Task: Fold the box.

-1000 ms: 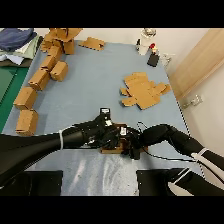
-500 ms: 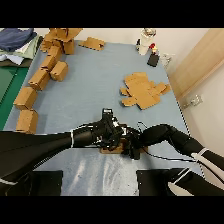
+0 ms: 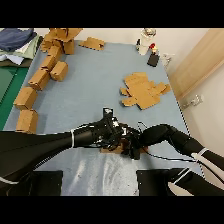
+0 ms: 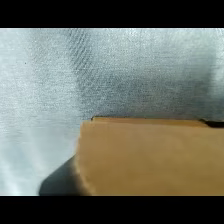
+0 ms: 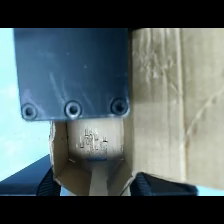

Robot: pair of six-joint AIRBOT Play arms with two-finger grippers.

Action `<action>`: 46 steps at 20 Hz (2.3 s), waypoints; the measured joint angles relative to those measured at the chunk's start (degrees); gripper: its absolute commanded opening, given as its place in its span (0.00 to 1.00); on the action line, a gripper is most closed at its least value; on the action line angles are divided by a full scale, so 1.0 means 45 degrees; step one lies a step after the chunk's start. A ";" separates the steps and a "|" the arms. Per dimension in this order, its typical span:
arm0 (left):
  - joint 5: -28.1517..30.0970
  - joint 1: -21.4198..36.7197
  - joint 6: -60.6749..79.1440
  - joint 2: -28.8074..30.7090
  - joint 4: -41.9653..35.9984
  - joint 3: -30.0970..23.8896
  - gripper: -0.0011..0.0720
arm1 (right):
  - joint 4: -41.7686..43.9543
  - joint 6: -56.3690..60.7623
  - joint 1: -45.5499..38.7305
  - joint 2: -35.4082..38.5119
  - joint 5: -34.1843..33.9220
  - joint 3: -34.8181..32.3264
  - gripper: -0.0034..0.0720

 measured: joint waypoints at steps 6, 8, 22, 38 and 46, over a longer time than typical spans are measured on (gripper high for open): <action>-0.0340 -0.0005 0.0063 0.0180 -0.0389 0.0015 0.92 | 0.0000 -0.0005 0.0000 0.0000 0.0000 0.0000 0.73; -0.0622 0.0000 0.0073 0.0408 -0.0369 0.0015 0.92 | 0.0000 0.0000 0.0000 0.0000 0.0000 0.0000 0.73; -0.1423 0.1190 0.0243 0.1778 0.0010 0.0015 0.80 | 0.0000 0.0000 0.0000 0.0000 0.0000 0.0000 0.73; -0.3036 0.2278 0.2900 0.2633 0.0063 0.0170 0.03 | 0.0000 0.0000 0.0000 0.0000 0.0000 0.0000 0.73; -0.2516 0.6615 1.0414 0.4711 -0.3240 -0.3866 0.03 | -0.0005 -0.0005 0.0000 0.0000 0.0000 0.0000 0.73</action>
